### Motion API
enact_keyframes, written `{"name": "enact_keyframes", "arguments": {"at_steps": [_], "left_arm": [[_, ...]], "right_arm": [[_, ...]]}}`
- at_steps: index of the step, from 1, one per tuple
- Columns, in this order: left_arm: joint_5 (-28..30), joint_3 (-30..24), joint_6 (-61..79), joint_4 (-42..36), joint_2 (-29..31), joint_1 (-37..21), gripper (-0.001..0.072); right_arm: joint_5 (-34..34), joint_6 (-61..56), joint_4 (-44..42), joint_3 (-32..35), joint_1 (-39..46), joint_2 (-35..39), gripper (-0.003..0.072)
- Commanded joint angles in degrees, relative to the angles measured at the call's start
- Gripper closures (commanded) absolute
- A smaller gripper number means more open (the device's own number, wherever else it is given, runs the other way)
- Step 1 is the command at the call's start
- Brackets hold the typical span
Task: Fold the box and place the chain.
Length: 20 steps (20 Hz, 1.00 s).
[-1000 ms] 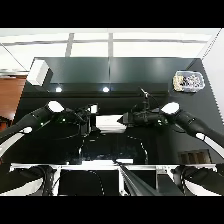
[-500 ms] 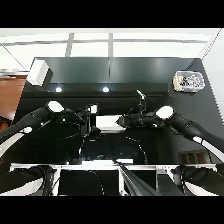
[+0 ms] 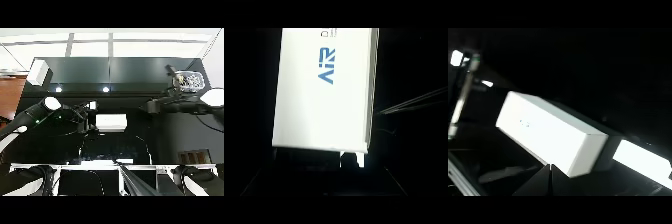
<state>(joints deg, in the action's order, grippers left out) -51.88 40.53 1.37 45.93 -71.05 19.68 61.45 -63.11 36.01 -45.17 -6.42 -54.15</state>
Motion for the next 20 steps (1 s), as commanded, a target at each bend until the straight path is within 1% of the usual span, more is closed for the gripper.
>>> {"name": "enact_keyframes", "arguments": {"at_steps": [1,3,5,7,10,12,13,16,20], "left_arm": [[-4.24,1.84,-10.23,6.14,5.07,-0.59,-0.0011],[-4.13,3.80,-10.40,0.70,5.81,0.50,-0.0011],[-3.37,7.19,-10.93,0.04,4.13,3.41,-0.0008],[-2.12,11.21,-12.68,0.07,0.35,6.58,-0.0007],[-2.54,16.76,-15.76,0.07,-7.34,8.83,-0.0008],[-5.51,19.63,-18.67,-0.04,-11.56,9.03,-0.0009],[-7.19,20.28,-18.71,-0.13,-12.81,9.03,-0.0009],[-8.92,20.33,-18.71,0.00,-14.82,9.05,-0.0010],[-11.21,20.33,-18.18,0.11,-14.84,11.43,-0.0010]], "right_arm": [[3.13,-0.96,3.19,-0.50,8.17,2.58,0.0667],[1.29,-0.96,4.59,-0.50,8.52,2.58,0.0667],[1.31,-0.96,4.61,-0.50,8.52,2.58,0.0667],[1.27,-0.96,4.76,-0.50,8.52,2.58,0.0667],[1.29,-0.96,4.81,-0.50,8.52,2.58,0.0667],[1.33,-0.96,4.92,-0.50,8.52,2.58,0.0667],[1.33,-0.96,5.01,-0.50,8.52,2.58,0.0667],[1.25,-0.94,5.20,-0.50,8.52,2.58,0.0667],[1.22,-0.94,5.22,-0.50,8.52,2.58,0.0667]]}}
